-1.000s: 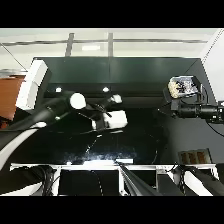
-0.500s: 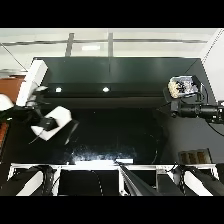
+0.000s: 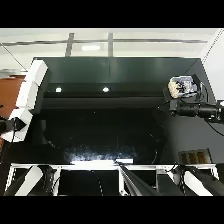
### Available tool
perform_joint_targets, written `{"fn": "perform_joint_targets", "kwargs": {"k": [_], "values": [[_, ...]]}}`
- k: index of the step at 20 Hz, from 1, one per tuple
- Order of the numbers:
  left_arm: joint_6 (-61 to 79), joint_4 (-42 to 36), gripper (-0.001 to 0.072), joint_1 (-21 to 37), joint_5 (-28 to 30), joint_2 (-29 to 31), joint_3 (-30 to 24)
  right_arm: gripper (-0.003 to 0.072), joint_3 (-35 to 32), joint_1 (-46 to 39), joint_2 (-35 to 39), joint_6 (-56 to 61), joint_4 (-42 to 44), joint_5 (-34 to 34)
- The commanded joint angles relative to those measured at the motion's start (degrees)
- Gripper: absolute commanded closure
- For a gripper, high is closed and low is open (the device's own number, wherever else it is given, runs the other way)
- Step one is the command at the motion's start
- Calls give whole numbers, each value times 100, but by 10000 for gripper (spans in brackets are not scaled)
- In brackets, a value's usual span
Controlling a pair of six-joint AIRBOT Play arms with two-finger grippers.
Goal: Fold the box and place the chain.
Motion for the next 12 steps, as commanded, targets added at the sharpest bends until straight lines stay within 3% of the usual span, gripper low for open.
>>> {"fn": "perform_joint_targets", "kwargs": {"k": [1,5,9,11,12], "values": [[828,-417,315,254,866,-501,-7,666,2,4,4,138,2,-70],[857,-564,314,142,1543,-1185,50,666,2,4,4,437,0,-63],[1397,-535,286,-157,2251,-1303,59,666,2,4,4,579,0,-20],[1563,-494,1,-264,2540,-1285,74,666,2,4,4,605,2,68],[1563,-520,1,-313,2448,-1246,122,666,2,4,4,605,2,140]]}}
